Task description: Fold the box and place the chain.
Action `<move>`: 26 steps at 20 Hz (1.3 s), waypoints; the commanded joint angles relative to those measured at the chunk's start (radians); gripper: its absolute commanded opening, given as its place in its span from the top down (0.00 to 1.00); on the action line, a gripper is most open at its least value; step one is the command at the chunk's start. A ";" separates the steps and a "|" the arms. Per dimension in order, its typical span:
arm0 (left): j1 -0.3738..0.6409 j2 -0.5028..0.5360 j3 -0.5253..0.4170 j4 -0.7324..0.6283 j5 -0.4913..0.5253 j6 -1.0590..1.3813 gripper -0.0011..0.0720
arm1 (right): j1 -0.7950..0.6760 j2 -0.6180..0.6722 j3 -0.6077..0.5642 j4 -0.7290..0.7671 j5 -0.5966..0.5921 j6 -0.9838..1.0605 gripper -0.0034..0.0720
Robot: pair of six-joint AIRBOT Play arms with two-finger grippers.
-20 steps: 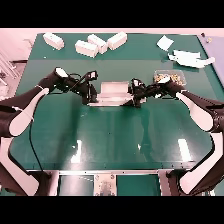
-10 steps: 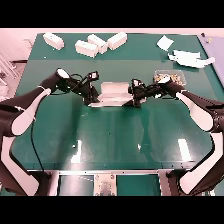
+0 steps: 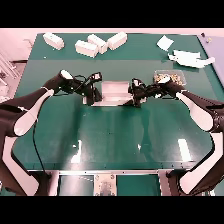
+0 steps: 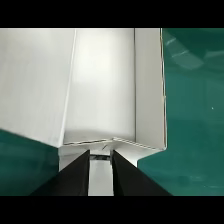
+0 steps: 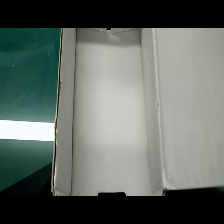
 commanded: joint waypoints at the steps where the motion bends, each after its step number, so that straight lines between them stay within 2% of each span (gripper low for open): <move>1: -0.001 -0.001 0.000 -0.048 0.015 0.008 0.74 | 0.000 0.000 0.000 -0.001 0.002 0.000 0.19; 6: -0.001 -0.005 0.000 -0.090 0.007 0.018 0.73 | 0.000 0.000 0.000 -0.001 0.002 0.000 0.19; 7: -0.001 -0.005 0.000 -0.099 0.006 0.018 0.62 | 0.000 0.000 0.000 -0.001 0.002 0.000 0.19; 10: -0.001 -0.005 0.000 -0.113 0.005 0.022 0.61 | 0.000 0.000 0.000 -0.001 0.002 0.000 0.19; 12: -0.011 -0.005 0.000 -0.114 0.006 0.022 0.53 | 0.000 0.000 0.000 -0.001 0.001 0.000 0.19; 16: -0.043 -0.029 0.000 -0.103 0.013 0.025 0.53 | 0.000 0.000 0.000 -0.001 0.002 0.000 0.19; 18: -0.043 -0.032 0.000 -0.103 0.030 0.025 0.48 | 0.000 0.000 0.000 -0.001 0.001 0.000 0.19; 22: -0.043 -0.032 0.000 -0.103 0.032 0.025 0.48 | 0.000 0.000 0.000 -0.001 0.001 0.000 0.19; 23: -0.043 -0.032 0.000 -0.102 0.032 0.025 0.33 | 0.000 0.000 0.000 -0.001 0.002 0.000 0.19; 26: -0.043 -0.032 0.000 -0.074 0.029 0.021 0.20 | 0.000 0.000 0.000 -0.001 0.002 0.000 0.19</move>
